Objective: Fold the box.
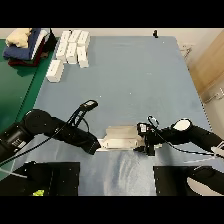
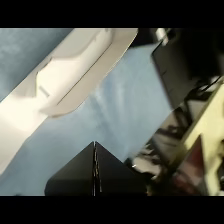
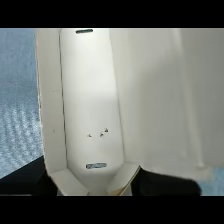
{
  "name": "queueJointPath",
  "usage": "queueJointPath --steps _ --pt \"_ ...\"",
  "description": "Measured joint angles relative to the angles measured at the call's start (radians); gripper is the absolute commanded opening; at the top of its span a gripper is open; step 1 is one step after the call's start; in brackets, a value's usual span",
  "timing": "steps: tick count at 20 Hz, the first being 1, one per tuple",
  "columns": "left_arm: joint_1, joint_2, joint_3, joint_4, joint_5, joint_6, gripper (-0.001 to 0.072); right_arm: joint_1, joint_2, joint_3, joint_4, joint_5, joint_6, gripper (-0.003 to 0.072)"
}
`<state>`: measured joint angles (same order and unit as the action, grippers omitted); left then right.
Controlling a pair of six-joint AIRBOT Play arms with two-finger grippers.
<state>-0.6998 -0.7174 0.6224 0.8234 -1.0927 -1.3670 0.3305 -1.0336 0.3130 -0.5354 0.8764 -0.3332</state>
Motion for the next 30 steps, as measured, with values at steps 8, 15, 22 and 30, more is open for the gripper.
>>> queueJointPath --steps 8,15,22,30 --pt "0.031 -0.36 0.238 -0.126 0.129 -0.026 0.0016 0.0 0.0 0.0 0.0 0.0 0.0 0.0542" --pt "0.101 -0.589 0.288 -0.151 0.113 -0.051 0.0016 0.0 0.0 0.0 0.0 0.001 0.0 0.0542" --pt "0.119 -0.712 0.293 -0.155 0.035 -0.064 0.0016 0.0 0.0 0.0 0.0 0.002 -0.001 0.0542" --pt "0.142 -0.661 0.312 -0.263 -0.021 0.13 0.0015 0.0 0.0 0.0 0.001 -0.001 0.0 0.0542"
